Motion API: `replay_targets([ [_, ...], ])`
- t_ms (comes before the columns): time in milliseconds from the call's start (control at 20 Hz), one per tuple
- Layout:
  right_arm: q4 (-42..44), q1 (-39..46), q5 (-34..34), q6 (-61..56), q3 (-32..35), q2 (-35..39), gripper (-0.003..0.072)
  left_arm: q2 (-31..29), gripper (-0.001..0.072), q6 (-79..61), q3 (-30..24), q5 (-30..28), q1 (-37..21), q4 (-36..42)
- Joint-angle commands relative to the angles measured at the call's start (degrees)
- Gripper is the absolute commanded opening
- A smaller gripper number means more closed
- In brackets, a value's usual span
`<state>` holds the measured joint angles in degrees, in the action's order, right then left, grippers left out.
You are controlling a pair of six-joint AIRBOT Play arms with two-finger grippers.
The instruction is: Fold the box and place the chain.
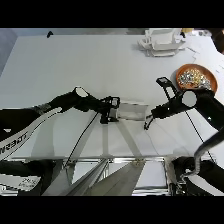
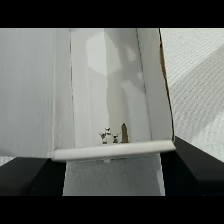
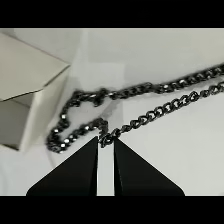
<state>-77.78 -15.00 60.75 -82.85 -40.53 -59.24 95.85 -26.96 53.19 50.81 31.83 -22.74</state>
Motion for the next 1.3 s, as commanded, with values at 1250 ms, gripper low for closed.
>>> replay_targets([
  [1250,35.34,-15.5,-16.04,22.91,-0.07,8.74,0.0014,-0.02,0.0206,-0.02,0.0,-0.02,-0.02,-0.02],
])
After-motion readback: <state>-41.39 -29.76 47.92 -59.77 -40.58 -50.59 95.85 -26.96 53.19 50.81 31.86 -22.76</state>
